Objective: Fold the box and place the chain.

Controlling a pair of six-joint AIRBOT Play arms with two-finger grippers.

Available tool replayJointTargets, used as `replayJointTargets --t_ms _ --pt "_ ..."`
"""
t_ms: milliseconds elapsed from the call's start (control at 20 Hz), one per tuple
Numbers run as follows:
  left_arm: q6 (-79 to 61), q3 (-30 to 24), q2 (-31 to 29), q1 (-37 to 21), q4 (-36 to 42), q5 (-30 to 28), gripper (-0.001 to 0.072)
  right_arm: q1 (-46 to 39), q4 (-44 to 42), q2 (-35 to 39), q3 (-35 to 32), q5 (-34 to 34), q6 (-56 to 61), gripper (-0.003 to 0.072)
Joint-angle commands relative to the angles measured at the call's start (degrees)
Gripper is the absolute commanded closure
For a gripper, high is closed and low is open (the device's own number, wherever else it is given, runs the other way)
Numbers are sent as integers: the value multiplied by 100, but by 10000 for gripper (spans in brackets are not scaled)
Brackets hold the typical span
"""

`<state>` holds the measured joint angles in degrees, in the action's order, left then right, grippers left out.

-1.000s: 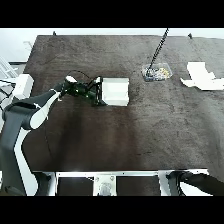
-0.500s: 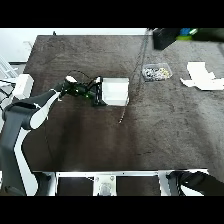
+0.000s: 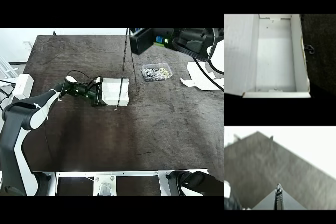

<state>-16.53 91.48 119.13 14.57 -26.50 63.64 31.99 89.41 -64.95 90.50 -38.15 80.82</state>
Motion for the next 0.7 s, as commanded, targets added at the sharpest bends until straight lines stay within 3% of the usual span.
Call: replayJointTargets --t_ms 0,350,650 --pt "-2 0 -2 4 -2 -2 255 24 13 9 13 1106 -52 678" --pt "-2 0 -2 2 -2 -2 255 -127 428 9 17 2164 -52 678" --pt "-2 0 -2 4 -2 -2 255 -227 424 -31 13 2107 -50 678"
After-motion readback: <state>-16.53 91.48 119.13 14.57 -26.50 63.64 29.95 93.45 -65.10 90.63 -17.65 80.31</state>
